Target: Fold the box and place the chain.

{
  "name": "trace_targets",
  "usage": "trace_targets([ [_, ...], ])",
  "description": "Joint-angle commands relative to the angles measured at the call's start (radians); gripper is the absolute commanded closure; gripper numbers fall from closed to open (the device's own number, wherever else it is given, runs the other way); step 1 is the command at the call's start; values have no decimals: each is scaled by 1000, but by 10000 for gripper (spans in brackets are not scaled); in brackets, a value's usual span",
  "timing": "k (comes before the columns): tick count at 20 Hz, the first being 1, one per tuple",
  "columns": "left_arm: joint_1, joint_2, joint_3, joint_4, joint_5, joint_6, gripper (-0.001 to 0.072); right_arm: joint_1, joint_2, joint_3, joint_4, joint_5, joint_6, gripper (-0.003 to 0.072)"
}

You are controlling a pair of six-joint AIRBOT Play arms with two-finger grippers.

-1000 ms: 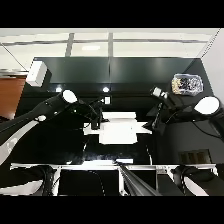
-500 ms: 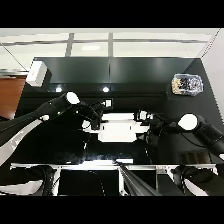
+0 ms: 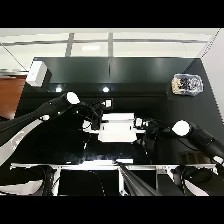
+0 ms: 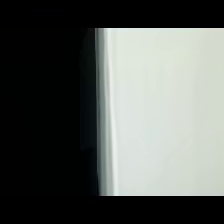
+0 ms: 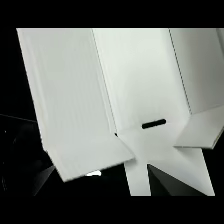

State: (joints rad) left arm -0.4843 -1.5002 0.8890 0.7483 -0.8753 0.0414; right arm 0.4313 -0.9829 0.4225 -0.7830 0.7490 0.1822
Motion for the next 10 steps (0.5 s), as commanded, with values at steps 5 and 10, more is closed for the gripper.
trace_targets([
  [5,-1,-1,0,2,0,0,681,101,-13,6,70,-154,-19,55],
  [10,-1,-1,0,3,-14,0,681,98,-5,100,-39,-137,-19,55],
])
